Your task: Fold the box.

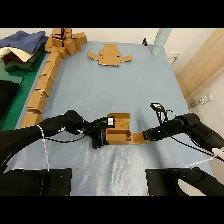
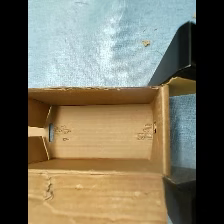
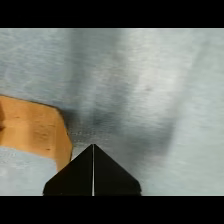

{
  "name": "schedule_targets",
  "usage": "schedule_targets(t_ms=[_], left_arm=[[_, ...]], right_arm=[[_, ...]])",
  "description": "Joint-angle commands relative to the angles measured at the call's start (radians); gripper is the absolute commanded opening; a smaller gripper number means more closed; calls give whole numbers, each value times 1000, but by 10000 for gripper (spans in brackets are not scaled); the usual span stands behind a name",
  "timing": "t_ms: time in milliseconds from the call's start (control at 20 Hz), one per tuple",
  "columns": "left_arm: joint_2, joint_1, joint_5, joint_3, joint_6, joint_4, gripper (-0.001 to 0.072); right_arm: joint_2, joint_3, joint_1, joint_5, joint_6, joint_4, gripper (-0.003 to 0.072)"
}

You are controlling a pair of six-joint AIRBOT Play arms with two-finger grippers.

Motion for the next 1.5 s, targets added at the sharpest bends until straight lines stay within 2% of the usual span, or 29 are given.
schedule_targets(t_ms=[0, 150, 400, 650, 750, 1000, 1100, 1150, 1300, 1450], left_arm=[[0, 0, 0, 0, 0, 0, 414], [0, 0, 0, 0, 0, 0, 414], [0, 0, 0, 0, 0, 0, 414], [0, 0, 0, 0, 0, 0, 414], [0, 0, 0, 0, 0, 0, 414], [0, 0, 0, 0, 0, 0, 414], [0, 0, 0, 0, 0, 0, 414], [0, 0, 0, 0, 0, 0, 414], [0, 0, 0, 0, 0, 0, 414], [0, 0, 0, 0, 0, 0, 414]], right_arm=[[-13, -3, -6, -4, -49, 128, 4], [-10, -3, 3, -7, -112, 229, 4], [-5, 0, 43, 4, -116, 272, 4], [16, 69, 94, -13, -116, 280, 24], [16, 93, 94, -20, -113, 280, 316], [15, 95, 94, -20, -113, 284, 320], [14, 95, 94, -18, -113, 301, 445], [13, 95, 94, -13, -113, 310, 460], [-13, 95, 108, 11, -112, 333, 461], [-52, 102, 189, 68, -42, 317, 460]])
